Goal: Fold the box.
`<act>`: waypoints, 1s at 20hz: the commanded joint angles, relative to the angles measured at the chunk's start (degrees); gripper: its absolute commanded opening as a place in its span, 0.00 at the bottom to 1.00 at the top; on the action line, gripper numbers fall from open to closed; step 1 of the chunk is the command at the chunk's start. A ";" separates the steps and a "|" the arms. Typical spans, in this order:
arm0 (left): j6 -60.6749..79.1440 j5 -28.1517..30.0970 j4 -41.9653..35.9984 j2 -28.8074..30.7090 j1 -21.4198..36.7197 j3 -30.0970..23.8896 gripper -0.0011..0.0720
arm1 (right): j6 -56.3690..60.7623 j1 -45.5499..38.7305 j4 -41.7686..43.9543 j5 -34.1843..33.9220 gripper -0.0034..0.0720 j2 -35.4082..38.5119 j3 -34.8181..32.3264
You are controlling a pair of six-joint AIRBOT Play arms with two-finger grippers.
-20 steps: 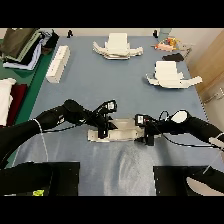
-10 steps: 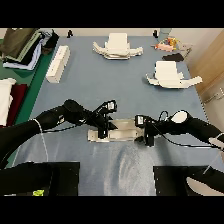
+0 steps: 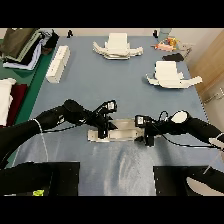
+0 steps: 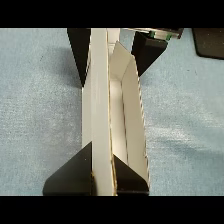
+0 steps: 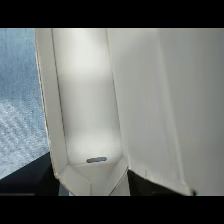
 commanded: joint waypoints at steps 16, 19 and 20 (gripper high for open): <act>-0.50 1.36 -1.03 0.02 0.42 0.02 0.05 | 0.07 -0.04 0.04 -0.33 0.65 0.04 0.07; -9.75 2.38 -0.44 1.36 1.27 0.02 0.84 | 0.07 -0.04 0.04 -0.33 0.65 0.04 0.07; -13.25 1.70 1.79 2.34 1.97 0.02 0.84 | 0.07 -0.04 0.04 -0.35 0.65 0.04 0.07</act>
